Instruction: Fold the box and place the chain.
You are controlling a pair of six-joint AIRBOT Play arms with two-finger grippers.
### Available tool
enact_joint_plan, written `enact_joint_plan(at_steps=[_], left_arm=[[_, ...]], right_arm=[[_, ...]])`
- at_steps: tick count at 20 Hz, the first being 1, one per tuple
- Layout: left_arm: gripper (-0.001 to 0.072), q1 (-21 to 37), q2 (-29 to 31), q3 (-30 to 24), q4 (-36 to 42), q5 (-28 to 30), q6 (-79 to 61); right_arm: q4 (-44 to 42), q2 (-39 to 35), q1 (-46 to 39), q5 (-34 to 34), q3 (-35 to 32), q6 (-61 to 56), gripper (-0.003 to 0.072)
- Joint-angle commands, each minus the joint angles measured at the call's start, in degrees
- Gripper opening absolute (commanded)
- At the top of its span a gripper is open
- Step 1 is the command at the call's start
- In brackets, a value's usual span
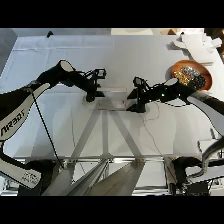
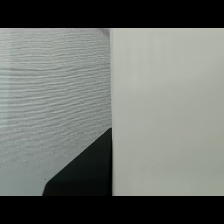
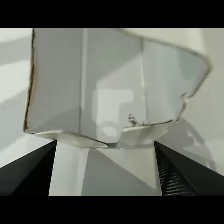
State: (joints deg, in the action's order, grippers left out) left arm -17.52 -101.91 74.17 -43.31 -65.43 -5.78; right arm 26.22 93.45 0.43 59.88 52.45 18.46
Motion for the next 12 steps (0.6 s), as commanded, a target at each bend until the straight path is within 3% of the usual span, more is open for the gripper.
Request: enact_joint_plan(at_steps=[1,12], left_arm=[[0.0012,-0.02,-0.04,0.0,-0.02,0.07,0.02],[0.0012,-0.02,-0.04,0.0,-0.02,0.07,0.02]], right_arm=[[-3.13,0.07,-0.02,-0.15,0.07,2.47,0.069],[-2.47,0.07,-0.02,-0.48,0.31,5.79,0.069]])
